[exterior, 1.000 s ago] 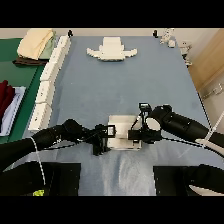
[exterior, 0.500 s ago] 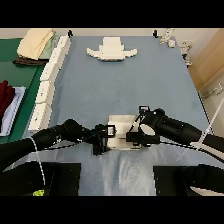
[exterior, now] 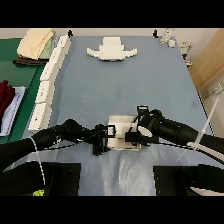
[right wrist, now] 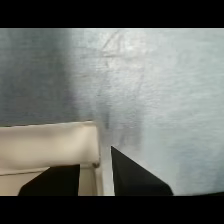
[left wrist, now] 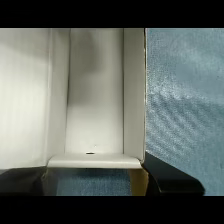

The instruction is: Fold the box.

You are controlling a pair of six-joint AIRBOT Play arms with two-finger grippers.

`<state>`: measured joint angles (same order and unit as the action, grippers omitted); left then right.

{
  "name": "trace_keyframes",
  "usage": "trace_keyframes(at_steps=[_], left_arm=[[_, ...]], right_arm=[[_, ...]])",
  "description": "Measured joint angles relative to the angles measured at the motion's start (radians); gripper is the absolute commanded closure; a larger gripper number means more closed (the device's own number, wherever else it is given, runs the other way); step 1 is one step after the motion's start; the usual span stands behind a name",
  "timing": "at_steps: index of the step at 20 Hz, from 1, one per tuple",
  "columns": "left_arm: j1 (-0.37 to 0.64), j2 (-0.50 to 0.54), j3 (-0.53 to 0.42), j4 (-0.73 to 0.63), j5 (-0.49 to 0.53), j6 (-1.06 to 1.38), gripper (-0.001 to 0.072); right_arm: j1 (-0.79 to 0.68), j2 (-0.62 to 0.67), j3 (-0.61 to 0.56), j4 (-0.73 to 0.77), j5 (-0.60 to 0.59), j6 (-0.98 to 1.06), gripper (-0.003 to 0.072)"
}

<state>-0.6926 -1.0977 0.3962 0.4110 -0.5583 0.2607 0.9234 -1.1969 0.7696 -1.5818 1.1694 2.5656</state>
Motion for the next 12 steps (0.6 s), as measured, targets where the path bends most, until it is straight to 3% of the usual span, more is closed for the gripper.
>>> trace_keyframes(at_steps=[12], left_arm=[[0.000,0.000,0.000,0.000,0.001,0.000,0.0195]], right_arm=[[0.000,0.008,0.063,-0.029,0.069,-0.001,0.0391]])
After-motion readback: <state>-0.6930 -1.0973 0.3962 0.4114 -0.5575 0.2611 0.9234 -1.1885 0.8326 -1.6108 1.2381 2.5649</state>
